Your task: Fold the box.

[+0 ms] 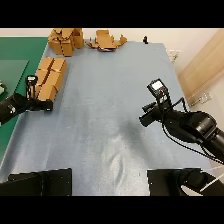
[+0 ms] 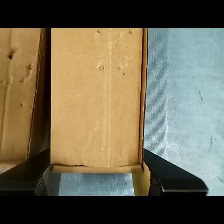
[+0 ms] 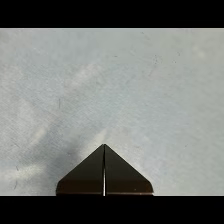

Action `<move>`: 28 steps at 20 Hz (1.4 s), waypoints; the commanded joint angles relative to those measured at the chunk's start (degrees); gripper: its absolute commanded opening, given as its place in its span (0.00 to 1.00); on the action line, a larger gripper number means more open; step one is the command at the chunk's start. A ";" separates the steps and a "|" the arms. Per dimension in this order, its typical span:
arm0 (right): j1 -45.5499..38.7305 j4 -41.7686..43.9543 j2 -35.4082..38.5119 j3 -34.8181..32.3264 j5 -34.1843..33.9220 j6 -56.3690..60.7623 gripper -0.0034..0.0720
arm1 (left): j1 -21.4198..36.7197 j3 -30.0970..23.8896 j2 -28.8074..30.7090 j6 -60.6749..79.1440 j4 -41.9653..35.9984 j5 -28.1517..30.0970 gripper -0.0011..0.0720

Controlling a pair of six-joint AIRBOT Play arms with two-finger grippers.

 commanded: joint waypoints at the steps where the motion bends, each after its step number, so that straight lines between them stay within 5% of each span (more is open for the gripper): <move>1: 0.00 1.14 -1.38 -0.02 0.09 0.04 0.05 | -0.04 2.01 -2.10 2.29 -1.70 -1.66 0.04; 4: 0.00 1.18 -1.49 -0.02 0.09 0.04 0.05 | -0.02 2.01 -2.75 2.64 -1.44 -3.06 0.08; 5: 0.00 1.18 -1.49 -0.02 0.07 0.04 0.05 | -0.02 2.01 -2.78 2.58 -1.42 -3.13 0.48; 6: 0.00 1.18 -1.49 -0.02 0.07 0.04 0.05 | -0.02 2.01 -2.75 2.38 -1.44 -2.93 0.77; 7: 0.00 1.18 -1.49 -0.02 0.07 0.04 0.05 | -0.02 2.03 -2.75 2.40 -1.42 -2.78 0.78; 9: 0.00 1.18 -1.49 -0.02 0.07 0.07 0.05 | 0.09 2.03 -2.75 2.49 -1.40 -2.16 0.95; 18: 0.00 1.18 -1.49 -0.02 0.09 0.39 0.05 | 0.07 4.50 -1.77 4.07 -1.18 -3.52 0.95; 25: 0.00 2.36 -1.44 0.13 0.07 0.66 0.05 | -0.04 16.11 1.42 4.11 -2.47 -15.61 0.95; 28: -0.02 12.33 -1.55 0.59 0.85 -0.68 0.05 | -0.04 21.64 6.34 7.52 -10.82 -24.55 0.95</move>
